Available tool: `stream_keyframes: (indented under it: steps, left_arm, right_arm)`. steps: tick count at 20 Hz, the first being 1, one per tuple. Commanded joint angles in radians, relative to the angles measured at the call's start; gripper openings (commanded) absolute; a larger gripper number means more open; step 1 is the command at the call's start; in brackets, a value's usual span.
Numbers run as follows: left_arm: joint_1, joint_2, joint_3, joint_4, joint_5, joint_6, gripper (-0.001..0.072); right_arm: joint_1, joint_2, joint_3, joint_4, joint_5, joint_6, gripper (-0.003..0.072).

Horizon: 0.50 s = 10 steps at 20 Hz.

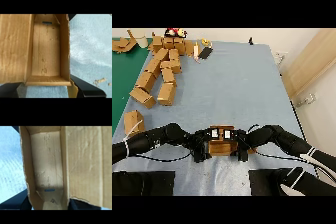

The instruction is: Fold the box.

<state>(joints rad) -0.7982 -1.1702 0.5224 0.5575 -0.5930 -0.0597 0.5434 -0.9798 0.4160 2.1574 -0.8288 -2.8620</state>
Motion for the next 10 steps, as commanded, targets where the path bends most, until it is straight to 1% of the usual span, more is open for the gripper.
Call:
stream_keyframes:
  steps: [1,4,5,6,7,10]
  left_arm:
    - [0.000,-0.005,0.000,-0.005,-0.001,0.000,0.0699]
    - [0.000,-0.005,0.000,-0.005,-0.002,0.000,0.0697]
    - [0.000,-0.006,0.000,-0.005,-0.001,0.000,0.0641]
    - [0.000,-0.007,0.000,-0.005,-0.002,0.000,0.0475]
    - [0.000,-0.007,0.000,-0.005,-0.002,0.000,0.0451]
    - [0.000,-0.006,0.000,-0.005,-0.004,0.000,0.0451]
  right_arm:
    - [0.000,0.001,0.000,0.000,0.000,0.000,0.0474]
    - [0.000,0.001,0.000,0.000,0.000,0.000,0.0474]
    - [0.000,0.001,0.000,0.000,0.000,0.000,0.0474]
    - [0.000,0.001,0.000,0.000,0.000,0.000,0.0474]
    - [0.000,0.001,0.000,0.000,0.000,0.000,0.0474]
    - [0.000,0.001,0.000,0.000,0.000,0.000,0.0474]
